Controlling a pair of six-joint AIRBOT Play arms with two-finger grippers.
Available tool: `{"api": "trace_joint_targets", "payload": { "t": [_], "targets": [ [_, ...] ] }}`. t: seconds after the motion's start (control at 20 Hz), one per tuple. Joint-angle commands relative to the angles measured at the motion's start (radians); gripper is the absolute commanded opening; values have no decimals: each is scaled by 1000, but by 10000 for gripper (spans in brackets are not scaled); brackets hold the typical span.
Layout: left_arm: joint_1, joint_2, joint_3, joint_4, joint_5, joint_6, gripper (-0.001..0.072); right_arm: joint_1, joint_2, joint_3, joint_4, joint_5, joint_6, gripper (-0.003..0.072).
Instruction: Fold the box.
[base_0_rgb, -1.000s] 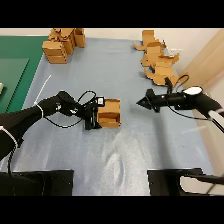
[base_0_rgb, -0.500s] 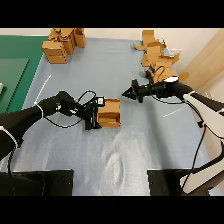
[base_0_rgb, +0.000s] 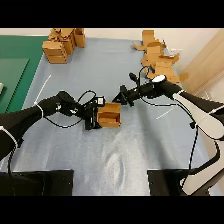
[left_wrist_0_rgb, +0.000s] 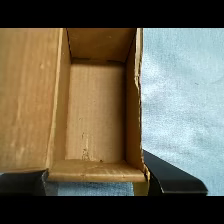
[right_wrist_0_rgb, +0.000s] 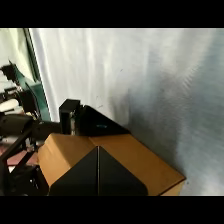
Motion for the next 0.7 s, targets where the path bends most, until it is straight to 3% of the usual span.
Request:
{"api": "trace_joint_targets", "payload": {
  "t": [0.0,0.2,0.25,0.3,0.5,0.65],
  "targets": [
    [0,1,0,0,0,-2,104,13,54,2,-84,85,-92,4],
    [0,1,0,0,0,-2,104,13,93,2,-175,161,-263,6],
    [0,1,0,0,0,-2,104,13,100,2,-190,161,-329,48],
    [0,1,0,0,0,-2,104,13,105,2,-196,159,-389,156],
    [0,1,0,0,0,-2,104,13,115,2,-201,150,-586,196],
    [0,1,0,0,1,-2,104,13,115,2,-200,143,-701,304]
  ]
}}
